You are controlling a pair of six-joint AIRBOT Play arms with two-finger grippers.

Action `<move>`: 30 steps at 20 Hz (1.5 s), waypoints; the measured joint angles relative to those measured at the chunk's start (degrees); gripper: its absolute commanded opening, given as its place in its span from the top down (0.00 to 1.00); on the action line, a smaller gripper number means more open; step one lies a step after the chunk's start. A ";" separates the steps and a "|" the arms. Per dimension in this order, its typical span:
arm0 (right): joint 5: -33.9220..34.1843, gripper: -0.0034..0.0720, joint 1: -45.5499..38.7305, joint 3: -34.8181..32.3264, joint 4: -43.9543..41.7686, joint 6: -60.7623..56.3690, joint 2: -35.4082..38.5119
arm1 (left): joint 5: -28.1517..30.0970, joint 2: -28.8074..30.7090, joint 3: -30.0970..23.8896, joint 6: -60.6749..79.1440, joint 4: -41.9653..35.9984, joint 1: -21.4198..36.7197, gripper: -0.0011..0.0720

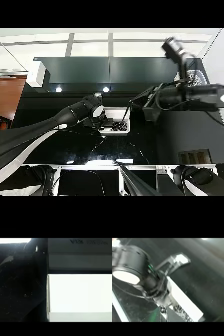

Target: Fold the box and place the chain.

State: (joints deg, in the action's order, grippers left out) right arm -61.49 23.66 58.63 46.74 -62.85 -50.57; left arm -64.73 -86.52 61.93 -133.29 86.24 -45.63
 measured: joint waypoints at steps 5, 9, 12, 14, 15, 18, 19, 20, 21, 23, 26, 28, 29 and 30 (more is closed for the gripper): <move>3.87 0.93 0.07 -8.79 -3.74 -1.14 -5.68 | 0.07 0.00 0.00 0.02 0.00 0.00 0.95; 7.78 0.46 -0.33 -12.57 -6.32 -1.49 -8.68 | 0.13 0.00 0.00 0.00 0.00 0.00 0.95; 6.58 0.46 -3.74 -12.59 -5.77 -1.55 -8.87 | 0.70 0.00 0.00 0.00 -0.17 0.00 0.95; 4.79 0.46 -7.96 -12.15 -4.24 -1.57 -7.89 | 0.94 0.00 0.00 -0.02 -0.22 0.00 0.95; 3.85 0.46 -10.25 -12.02 -3.41 -1.64 -7.21 | 1.09 0.00 0.00 -0.02 -0.33 0.00 0.95; 1.60 0.46 -16.55 -11.78 -1.88 -1.64 -5.14 | 1.18 -0.07 0.00 0.02 -0.13 0.20 0.95; 0.81 0.46 -17.88 -11.74 -1.77 -1.55 -4.70 | 1.22 -0.07 0.00 0.02 -0.13 0.39 0.93; 0.00 0.46 -18.95 -11.72 -1.25 -1.46 -4.39 | 1.18 -0.07 0.02 -0.02 -0.13 0.68 0.72; -0.72 0.46 -19.65 -11.72 -0.68 -1.38 -4.17 | 1.14 0.02 0.00 -0.09 -0.37 0.90 0.34; -1.60 0.46 -20.59 -11.72 0.22 -1.25 -3.87 | 0.92 0.42 0.00 -0.39 -0.90 1.09 0.07; -1.62 0.46 -21.27 -11.72 1.07 -1.16 -3.67 | -0.17 2.78 0.00 1.33 -1.46 1.05 0.07; -1.40 0.46 -21.44 -11.72 1.25 -1.14 -3.65 | -0.20 5.97 -0.07 4.79 -1.05 0.90 0.07; -1.25 0.46 -21.51 -11.72 1.31 -1.14 -3.61 | -0.33 8.09 -0.44 6.69 -0.22 1.01 0.07; -1.27 0.46 -21.55 -11.72 1.42 -1.14 -3.61 | -0.61 10.21 -1.09 8.31 0.83 1.44 0.07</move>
State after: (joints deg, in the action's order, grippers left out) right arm -62.76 2.11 46.92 48.16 -63.99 -54.17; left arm -65.34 -76.31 60.84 -124.99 87.07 -44.18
